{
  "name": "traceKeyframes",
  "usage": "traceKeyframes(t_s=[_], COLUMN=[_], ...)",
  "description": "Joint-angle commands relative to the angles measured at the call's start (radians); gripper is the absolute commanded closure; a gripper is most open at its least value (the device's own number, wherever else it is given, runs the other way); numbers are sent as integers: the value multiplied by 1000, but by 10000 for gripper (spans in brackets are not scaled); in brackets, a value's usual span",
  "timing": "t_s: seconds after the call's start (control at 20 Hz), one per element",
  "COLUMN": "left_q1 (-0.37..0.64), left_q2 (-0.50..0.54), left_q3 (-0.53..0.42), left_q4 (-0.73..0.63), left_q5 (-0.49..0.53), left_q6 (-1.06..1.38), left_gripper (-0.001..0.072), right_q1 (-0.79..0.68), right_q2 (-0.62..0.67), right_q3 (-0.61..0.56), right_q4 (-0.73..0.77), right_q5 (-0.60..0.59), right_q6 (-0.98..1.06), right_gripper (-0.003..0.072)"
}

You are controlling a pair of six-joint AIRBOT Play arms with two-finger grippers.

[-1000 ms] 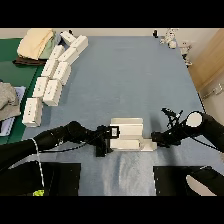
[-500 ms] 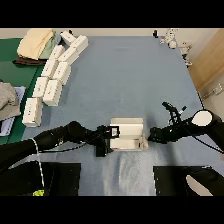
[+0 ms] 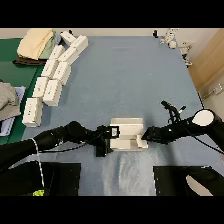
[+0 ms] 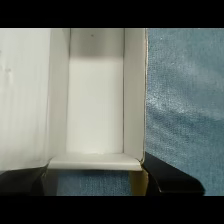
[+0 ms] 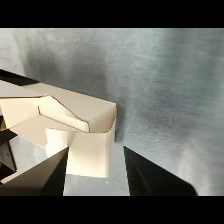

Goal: Fold the box.

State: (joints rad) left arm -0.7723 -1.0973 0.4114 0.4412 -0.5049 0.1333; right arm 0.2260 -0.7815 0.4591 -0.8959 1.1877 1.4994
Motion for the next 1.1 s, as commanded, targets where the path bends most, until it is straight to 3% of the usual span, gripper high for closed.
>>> traceKeyframes(t_s=[0.0,0.2,0.25,0.4,0.6,0.75,1.05], left_q1=[1,1,1,1,1,1,1], left_q2=[0,0,0,0,0,0,0], left_q3=[1,1,1,1,1,1,1], left_q4=[0,0,0,0,0,0,0], left_q5=[0,0,0,0,0,0,0], left_q6=[0,0,0,0,0,0,0], left_gripper=[218,219,219,218,218,218,218], right_q1=[90,257,299,413,544,613,667], right_q2=[-33,-106,-127,-182,-282,-361,-429], right_q3=[1,43,69,150,250,318,339], right_q4=[10,-108,-175,-343,-494,-615,-665], right_q5=[-70,-159,-159,-159,-127,-40,12], right_q6=[0,146,217,412,661,825,977], right_gripper=[172,182,248,263,262,263,283])
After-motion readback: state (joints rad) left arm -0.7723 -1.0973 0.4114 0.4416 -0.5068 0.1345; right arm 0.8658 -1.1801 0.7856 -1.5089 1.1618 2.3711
